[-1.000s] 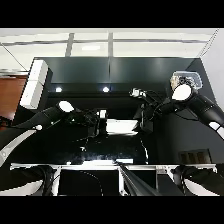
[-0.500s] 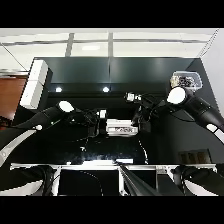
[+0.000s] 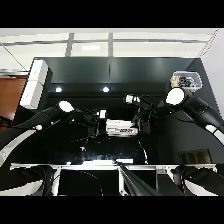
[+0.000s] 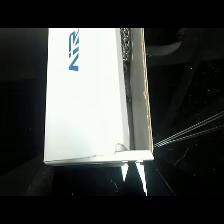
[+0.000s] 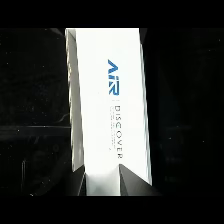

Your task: Fold the box and place the chain.

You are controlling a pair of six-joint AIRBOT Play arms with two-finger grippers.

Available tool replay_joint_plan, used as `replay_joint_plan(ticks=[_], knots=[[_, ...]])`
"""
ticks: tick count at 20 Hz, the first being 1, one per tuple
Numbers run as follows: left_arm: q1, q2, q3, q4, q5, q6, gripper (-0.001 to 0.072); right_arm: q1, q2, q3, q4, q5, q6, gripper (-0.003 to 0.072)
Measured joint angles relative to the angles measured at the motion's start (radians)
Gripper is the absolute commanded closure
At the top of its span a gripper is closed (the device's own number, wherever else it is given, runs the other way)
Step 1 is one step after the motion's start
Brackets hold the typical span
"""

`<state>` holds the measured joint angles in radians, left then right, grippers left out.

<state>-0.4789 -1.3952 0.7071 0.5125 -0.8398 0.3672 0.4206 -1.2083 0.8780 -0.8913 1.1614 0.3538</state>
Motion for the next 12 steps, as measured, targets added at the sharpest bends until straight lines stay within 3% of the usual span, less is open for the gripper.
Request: replay_joint_plan(ticks=[4, 5, 6, 11, 12], knots=[[0.000, 0.000, 0.000, 0.000, 0.000, 0.000, 0.0307, 0.001, 0.000, 0.000, -0.001, 0.003, 0.001, 0.0472], [0.000, 0.000, 0.000, 0.000, 0.000, 0.000, 0.0307, 0.000, 0.000, 0.000, -0.002, 0.004, 0.002, 0.0400], [0.000, 0.000, 0.000, 0.000, 0.000, -0.001, 0.0307, 0.001, 0.000, 0.000, -0.002, 0.011, 0.002, 0.0389], [0.000, 0.000, 0.000, -0.002, 0.002, -0.002, 0.0307, 0.001, 0.000, 0.000, -0.008, 0.016, 0.002, 0.0391], [0.000, 0.000, 0.000, -0.002, 0.002, -0.002, 0.0307, 0.001, 0.000, 0.000, -0.008, 0.016, 0.002, 0.0421]])
